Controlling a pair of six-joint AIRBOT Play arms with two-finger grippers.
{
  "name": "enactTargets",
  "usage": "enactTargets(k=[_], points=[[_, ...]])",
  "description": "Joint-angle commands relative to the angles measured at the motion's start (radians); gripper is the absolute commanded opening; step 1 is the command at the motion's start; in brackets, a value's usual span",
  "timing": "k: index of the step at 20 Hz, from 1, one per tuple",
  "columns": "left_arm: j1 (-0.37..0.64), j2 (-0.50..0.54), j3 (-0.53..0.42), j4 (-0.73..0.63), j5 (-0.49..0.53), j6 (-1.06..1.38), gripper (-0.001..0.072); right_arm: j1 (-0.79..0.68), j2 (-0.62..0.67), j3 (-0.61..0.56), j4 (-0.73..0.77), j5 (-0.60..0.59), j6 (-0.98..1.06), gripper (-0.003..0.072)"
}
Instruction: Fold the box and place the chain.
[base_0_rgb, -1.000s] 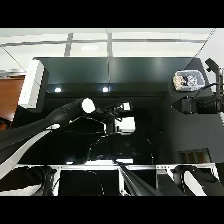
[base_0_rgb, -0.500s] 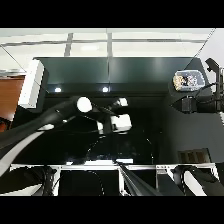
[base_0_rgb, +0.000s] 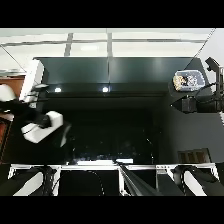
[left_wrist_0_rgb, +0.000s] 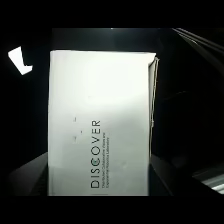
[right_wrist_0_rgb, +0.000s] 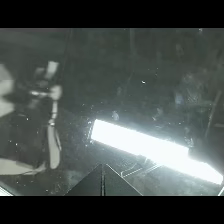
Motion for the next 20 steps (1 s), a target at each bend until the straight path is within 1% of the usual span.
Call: enactTargets(k=[1, 3, 4, 5, 7, 9, 11, 16, 20], points=[[0.361, 0.089, -0.065, 0.041, 0.021, -0.048, 0.0303, 0.0, 0.0, 0.0, 0.001, -0.016, -0.016, 0.0019], [0.499, 0.089, -0.063, 0.045, 0.069, -0.046, 0.0303, 0.0, 0.0, 0.0, 0.001, -0.031, -0.015, 0.0019], [0.55, 0.089, -0.061, 0.04, 0.116, -0.027, 0.0304, 0.0, 0.0, 0.0, 0.001, -0.033, -0.015, 0.0019], [0.591, 0.089, -0.062, 0.032, 0.173, 0.002, 0.0303, 0.0, 0.0, 0.0, 0.0, -0.034, -0.015, 0.0019], [0.628, 0.087, -0.062, -0.027, 0.279, 0.104, 0.0304, 0.0, 0.0, 0.0, 0.001, -0.047, -0.012, 0.0019], [0.626, 0.074, -0.062, -0.097, 0.348, 0.224, 0.0303, 0.0, 0.0, 0.0, 0.005, -0.06, -0.01, 0.002], [0.62, 0.042, -0.062, -0.133, 0.385, 0.296, 0.0303, 0.006, 0.0, 0.0, 0.004, -0.058, -0.01, 0.002], [0.58, -0.033, -0.061, -0.187, 0.421, 0.311, 0.0302, 0.006, 0.0, 0.0, 0.004, -0.066, 0.009, 0.002], [0.538, -0.049, -0.061, -0.207, 0.468, 0.311, 0.0302, 0.005, 0.0, 0.0, 0.004, -0.069, 0.017, 0.0019]])
